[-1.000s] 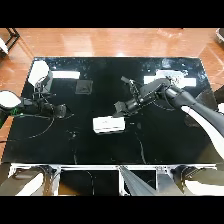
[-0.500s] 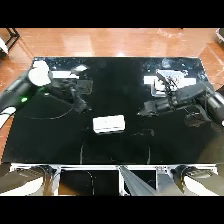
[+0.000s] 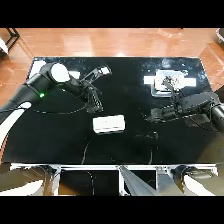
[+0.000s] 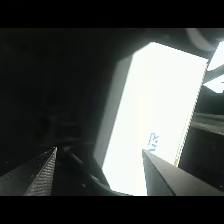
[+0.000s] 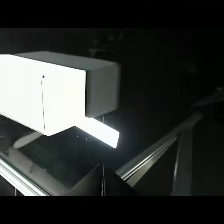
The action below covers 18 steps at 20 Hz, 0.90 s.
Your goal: Fold the box and place the chain.
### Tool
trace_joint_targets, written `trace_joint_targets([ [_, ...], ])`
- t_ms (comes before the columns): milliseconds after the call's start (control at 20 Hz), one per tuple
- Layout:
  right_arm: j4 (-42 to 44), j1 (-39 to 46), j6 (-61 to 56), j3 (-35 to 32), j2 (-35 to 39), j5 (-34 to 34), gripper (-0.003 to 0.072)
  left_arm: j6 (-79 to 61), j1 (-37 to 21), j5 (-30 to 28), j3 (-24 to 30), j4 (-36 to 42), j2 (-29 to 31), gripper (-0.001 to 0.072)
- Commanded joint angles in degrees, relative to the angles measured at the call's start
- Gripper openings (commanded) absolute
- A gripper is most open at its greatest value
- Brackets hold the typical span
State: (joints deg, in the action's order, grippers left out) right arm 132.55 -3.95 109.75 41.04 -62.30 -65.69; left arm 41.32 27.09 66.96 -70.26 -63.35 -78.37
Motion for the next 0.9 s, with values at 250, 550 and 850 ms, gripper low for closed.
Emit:
trace_joint_targets([
  [250, -0.42, 0.11, 0.04, -0.2, 0.13, 0.52, 0.002, -5.25, 5.05, -8.96, 12.41, -0.68, 5.57, 0.063],
  [550, -0.44, 0.07, 0.04, -0.2, 0.13, 1.95, 0.002, -15.93, 7.08, -13.79, 17.97, 4.94, 6.27, 0.0613],
  [850, -0.46, 0.07, 0.22, -0.2, 0.13, 2.58, 0.002, -20.41, 6.97, -14.12, 17.94, 10.05, 5.55, 0.063],
])
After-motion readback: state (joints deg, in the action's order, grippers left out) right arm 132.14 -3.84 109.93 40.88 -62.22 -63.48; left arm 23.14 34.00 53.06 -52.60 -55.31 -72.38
